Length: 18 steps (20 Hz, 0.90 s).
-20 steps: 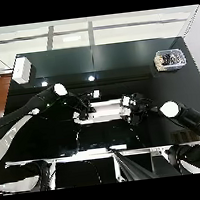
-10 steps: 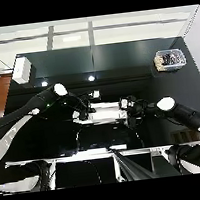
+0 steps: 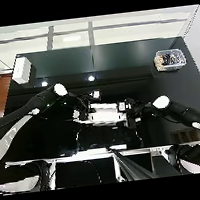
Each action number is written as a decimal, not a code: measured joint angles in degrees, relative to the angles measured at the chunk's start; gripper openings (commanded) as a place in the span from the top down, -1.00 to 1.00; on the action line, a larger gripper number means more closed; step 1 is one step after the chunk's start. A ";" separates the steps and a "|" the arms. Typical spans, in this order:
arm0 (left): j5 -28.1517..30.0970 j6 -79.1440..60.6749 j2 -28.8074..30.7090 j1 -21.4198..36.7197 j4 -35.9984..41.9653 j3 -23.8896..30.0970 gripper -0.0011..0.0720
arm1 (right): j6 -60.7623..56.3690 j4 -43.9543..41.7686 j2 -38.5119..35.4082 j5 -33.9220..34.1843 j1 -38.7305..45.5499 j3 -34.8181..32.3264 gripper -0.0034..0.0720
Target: Fold the box and place the chain.
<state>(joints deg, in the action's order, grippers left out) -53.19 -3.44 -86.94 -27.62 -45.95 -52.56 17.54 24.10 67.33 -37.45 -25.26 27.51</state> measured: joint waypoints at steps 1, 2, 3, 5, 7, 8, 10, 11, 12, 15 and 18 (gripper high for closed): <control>0.00 0.55 0.00 0.00 0.04 0.00 0.91 | -0.22 0.26 0.57 0.00 0.00 0.48 -0.86; -0.11 0.98 0.00 0.00 0.07 0.00 0.91 | -0.68 0.90 1.07 -0.15 0.02 0.87 -0.86; -0.24 1.38 0.00 0.00 0.09 0.00 0.91 | -1.16 1.73 1.49 -0.39 0.11 1.14 -0.86; -0.85 1.97 0.00 0.00 0.11 0.00 0.91 | -2.23 3.54 2.10 -1.42 0.70 1.46 -0.86; -1.09 2.34 0.00 0.00 0.11 0.00 0.91 | -2.99 4.74 2.38 -2.23 1.57 1.68 -0.86; -1.20 2.38 0.00 0.00 0.11 0.00 0.91 | -3.23 5.16 2.49 -2.62 2.10 1.73 -0.86; -1.27 2.54 0.00 0.00 0.11 0.00 0.91 | -3.63 5.64 2.67 -2.89 2.64 1.79 -0.86; -1.29 2.58 0.00 0.00 0.13 0.00 0.91 | -3.69 5.73 2.82 -2.99 2.75 1.79 -0.86; -1.31 2.58 0.00 0.00 0.13 0.00 0.91 | -3.85 5.77 2.93 -3.06 2.80 1.86 -0.86; -1.40 2.58 0.00 0.00 0.13 0.00 0.91 | -3.93 5.88 3.19 -3.02 2.80 1.92 -0.86; -1.42 2.62 0.00 -0.11 0.15 0.00 0.91 | -4.04 5.68 3.34 -2.43 2.80 2.03 -0.86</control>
